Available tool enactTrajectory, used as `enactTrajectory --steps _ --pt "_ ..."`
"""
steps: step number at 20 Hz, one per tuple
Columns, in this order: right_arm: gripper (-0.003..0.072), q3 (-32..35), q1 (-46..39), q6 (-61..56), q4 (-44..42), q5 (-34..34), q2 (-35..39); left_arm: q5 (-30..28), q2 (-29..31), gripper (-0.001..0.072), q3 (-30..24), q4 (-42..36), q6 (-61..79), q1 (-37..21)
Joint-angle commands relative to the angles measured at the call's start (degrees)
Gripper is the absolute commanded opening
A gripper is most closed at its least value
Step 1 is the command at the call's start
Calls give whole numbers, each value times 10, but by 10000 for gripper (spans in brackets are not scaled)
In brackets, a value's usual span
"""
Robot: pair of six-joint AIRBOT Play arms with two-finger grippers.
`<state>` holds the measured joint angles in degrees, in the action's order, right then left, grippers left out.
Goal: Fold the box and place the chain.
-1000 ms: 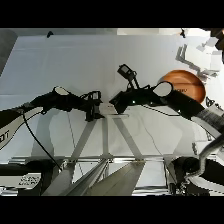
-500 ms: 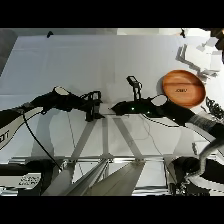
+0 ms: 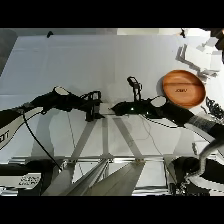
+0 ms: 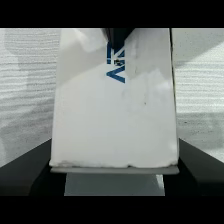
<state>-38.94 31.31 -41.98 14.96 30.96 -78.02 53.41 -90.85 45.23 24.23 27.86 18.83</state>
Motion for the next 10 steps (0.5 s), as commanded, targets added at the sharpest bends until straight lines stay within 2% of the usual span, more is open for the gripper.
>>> enactTrajectory --steps 1,5,10 --pt "15 0 0 0 16 -3 0 0 0 339 0 0 0 0" --pt "14 -12 0 20 17 6 41 0 0 339 0 0 0 0" --pt "14 -30 -47 10 47 -5 185 0 0 339 0 0 0 0"
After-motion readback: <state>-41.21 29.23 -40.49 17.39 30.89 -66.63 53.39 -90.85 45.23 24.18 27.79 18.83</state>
